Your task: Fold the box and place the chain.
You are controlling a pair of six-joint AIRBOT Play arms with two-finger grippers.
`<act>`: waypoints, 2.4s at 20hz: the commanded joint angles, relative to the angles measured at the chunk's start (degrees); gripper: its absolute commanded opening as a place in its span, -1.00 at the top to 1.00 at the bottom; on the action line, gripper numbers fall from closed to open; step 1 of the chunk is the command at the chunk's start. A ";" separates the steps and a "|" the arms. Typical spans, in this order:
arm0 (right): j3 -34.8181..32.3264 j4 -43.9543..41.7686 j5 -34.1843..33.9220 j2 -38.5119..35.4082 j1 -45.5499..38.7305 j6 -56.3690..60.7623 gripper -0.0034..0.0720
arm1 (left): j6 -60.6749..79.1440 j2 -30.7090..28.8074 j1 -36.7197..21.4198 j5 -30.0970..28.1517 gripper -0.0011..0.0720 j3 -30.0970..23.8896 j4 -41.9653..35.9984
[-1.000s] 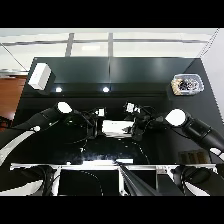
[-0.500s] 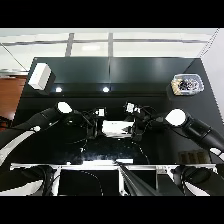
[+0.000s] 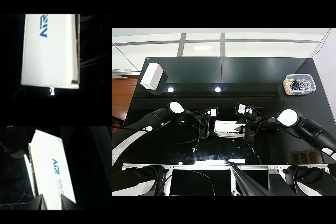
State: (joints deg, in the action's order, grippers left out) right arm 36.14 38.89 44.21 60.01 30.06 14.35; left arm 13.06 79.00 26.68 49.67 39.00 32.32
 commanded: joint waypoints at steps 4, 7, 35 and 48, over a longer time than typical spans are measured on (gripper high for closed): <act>-0.22 0.61 0.17 0.07 0.07 0.24 0.19 | 0.00 0.04 0.02 -0.04 -0.11 0.00 0.02; -0.48 0.57 0.39 0.11 0.07 0.26 0.19 | 0.00 0.04 0.02 -0.02 -0.11 0.00 0.02; -0.46 0.17 0.55 2.62 0.07 0.44 -0.21 | 0.00 0.04 0.02 -0.04 -0.11 0.00 0.02; -0.39 0.55 2.73 -1.53 -0.87 9.46 -0.09 | 0.00 0.04 0.02 -0.02 -0.11 0.00 0.02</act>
State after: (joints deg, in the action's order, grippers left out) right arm 35.68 39.59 45.74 60.31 29.67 20.38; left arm 13.13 79.00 26.68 49.63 38.98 32.34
